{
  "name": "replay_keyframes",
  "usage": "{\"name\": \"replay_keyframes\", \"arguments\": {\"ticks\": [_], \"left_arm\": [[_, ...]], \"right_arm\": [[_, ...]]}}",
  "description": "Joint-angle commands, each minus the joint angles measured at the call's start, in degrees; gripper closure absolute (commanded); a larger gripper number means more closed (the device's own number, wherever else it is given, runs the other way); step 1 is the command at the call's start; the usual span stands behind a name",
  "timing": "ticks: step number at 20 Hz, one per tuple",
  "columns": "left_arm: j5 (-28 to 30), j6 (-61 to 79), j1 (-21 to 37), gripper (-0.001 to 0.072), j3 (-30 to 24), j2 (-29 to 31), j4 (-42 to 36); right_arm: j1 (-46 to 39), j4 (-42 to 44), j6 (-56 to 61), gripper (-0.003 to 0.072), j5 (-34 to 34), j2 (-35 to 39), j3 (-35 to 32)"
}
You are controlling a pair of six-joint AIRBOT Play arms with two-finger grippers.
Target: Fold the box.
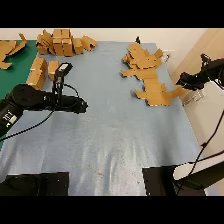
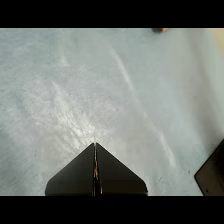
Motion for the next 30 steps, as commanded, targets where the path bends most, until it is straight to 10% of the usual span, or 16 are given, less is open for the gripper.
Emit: {"name": "replay_keyframes", "arguments": {"ticks": [1, 13, 17, 24, 30], "left_arm": [[1.11, -0.02, 0.07, 0.0698, -0.02, 0.02, -1.46], [1.11, -0.52, 0.07, 0.0697, -0.02, -0.11, -1.44], [1.14, -1.14, 0.07, 0.0697, -0.02, -0.11, -1.38], [0.63, -4.13, 0.24, 0.0697, -0.02, -0.11, -0.61], [0.66, -7.78, 0.66, 0.0698, -0.02, -0.11, 1.55]], "right_arm": [[-1.46, 0.15, -3.43, 0.0211, 0.02, -8.98, 7.52], [-1.57, -3.28, -3.54, 0.0222, -9.20, -14.08, 11.08], [-0.74, 4.72, -7.72, 0.0679, -13.38, -14.12, 11.02], [9.27, 0.61, -7.13, 0.0684, -12.66, -10.97, 8.48], [20.37, -6.08, -3.19, 0.0683, -2.43, 5.44, -8.63]]}}
